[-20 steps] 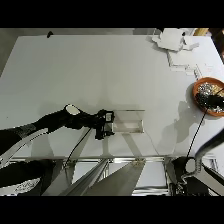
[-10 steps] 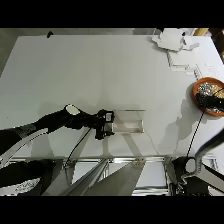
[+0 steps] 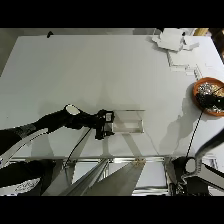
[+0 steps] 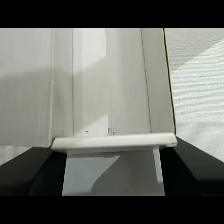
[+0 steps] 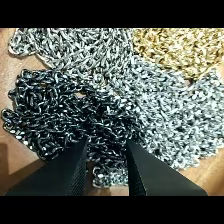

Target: Fold the box and place the chain.

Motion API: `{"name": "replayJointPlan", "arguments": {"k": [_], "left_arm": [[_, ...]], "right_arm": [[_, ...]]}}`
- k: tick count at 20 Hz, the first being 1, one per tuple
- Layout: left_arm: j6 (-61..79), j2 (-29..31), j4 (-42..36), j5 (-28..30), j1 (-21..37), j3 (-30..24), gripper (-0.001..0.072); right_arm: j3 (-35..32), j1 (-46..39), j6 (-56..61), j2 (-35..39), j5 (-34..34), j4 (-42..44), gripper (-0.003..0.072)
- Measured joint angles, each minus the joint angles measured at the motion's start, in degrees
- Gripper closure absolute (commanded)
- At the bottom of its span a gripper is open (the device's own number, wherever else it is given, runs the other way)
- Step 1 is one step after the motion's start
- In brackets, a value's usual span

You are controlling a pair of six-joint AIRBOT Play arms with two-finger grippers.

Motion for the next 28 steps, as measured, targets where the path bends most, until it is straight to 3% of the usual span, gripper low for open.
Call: {"name": "replayJointPlan", "arguments": {"k": [6, 7, 8, 19, 24, 28], "left_arm": [[0.0, 0.0, 0.0, 0.0, 0.0, 0.0, 0.0437], [0.0, 0.0, 0.0, 0.0, 0.0, 0.0, 0.0437], [0.0, 0.0, 0.0, 0.0, 0.0, 0.0, 0.0437], [0.0, 0.0, 0.0, -0.02, 0.0, 0.0, 0.0437], [0.0, 0.0, 0.0, -0.04, 0.0, 0.0, 0.0437], [0.0, 0.0, 0.0, -0.13, 0.0, 0.0, 0.0437]], "right_arm": [[0.0, 0.0, 0.02, -2.03, -1.38, 0.07, 0.0543], [0.02, 0.0, 0.02, -2.12, -1.46, 0.04, 0.066], [0.0, 0.0, 0.04, -2.19, -1.4, 0.13, 0.0669], [0.0, 0.17, -0.57, 8.2, 6.95, 3.45, 0.0671], [0.0, 3.06, -8.37, 17.33, 16.46, 15.8, 0.0669], [0.0, 9.27, -16.57, 26.23, 27.89, 26.88, 0.0669]]}}
